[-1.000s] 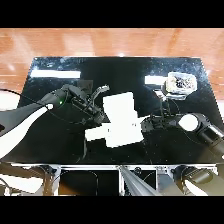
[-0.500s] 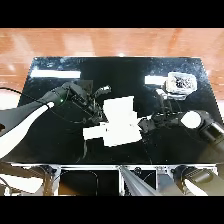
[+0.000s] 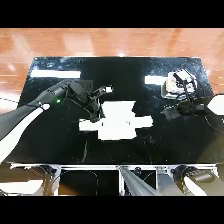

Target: Fold the box and place the chain.

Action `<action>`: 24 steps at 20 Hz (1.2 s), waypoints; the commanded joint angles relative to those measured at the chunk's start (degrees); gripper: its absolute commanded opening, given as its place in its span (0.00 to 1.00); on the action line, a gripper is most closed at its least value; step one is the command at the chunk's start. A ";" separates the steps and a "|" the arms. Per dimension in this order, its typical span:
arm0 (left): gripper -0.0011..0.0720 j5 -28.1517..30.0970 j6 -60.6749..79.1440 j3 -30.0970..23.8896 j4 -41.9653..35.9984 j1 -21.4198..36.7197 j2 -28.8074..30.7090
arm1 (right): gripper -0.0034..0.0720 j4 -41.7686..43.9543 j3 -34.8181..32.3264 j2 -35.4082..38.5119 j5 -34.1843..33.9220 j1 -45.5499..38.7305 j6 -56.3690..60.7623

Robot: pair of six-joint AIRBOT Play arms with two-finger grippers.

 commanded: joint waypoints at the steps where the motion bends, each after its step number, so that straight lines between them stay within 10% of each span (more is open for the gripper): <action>1: 0.03 -6.14 4.02 -4.98 1.68 -2.47 4.42 | 1.00 -3.45 1.33 0.50 0.20 -0.90 -0.98; 24: 0.04 -18.49 4.35 -9.86 7.93 -3.15 4.39 | 1.00 1.84 1.09 0.44 -6.27 -0.87 -9.60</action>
